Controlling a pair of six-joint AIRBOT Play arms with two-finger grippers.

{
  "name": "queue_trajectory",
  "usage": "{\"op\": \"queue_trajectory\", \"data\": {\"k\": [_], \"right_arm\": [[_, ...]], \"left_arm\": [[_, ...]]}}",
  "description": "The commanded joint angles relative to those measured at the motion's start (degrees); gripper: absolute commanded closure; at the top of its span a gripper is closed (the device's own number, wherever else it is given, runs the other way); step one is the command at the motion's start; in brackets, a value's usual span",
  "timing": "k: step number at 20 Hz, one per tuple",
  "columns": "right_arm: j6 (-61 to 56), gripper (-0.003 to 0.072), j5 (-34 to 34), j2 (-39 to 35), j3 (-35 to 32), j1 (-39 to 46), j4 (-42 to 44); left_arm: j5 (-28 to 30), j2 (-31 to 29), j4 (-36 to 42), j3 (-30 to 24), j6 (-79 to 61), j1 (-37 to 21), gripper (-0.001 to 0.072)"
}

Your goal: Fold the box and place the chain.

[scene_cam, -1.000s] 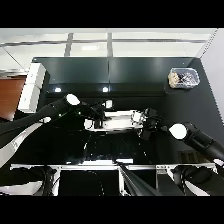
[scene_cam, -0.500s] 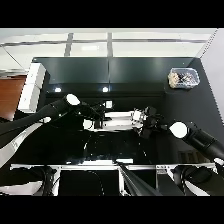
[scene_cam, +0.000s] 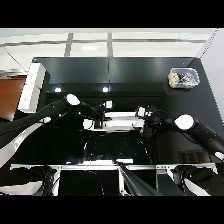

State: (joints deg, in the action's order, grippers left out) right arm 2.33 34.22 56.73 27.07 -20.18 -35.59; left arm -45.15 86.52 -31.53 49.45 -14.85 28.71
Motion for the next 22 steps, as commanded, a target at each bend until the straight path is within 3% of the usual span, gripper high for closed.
{"op": "queue_trajectory", "data": {"k": [1,8,11,22], "right_arm": [[12.7,-0.002,5.1,3.0,0.1,3.1,11.3],[21.3,-0.0021,8.9,12.0,4.2,3.1,14.1],[21.3,-0.002,9.7,13.6,4.2,3.1,8.7],[21.6,-0.002,9.5,15.7,4.2,3.1,8.3]], "left_arm": [[0.2,0.0,0.0,0.0,0.0,0.3,0.0685],[0.4,0.0,0.0,0.0,0.0,0.7,0.0686],[0.4,0.0,0.0,0.0,0.0,0.7,0.0685],[1.4,0.0,0.0,0.0,0.2,1.2,0.0686]]}}
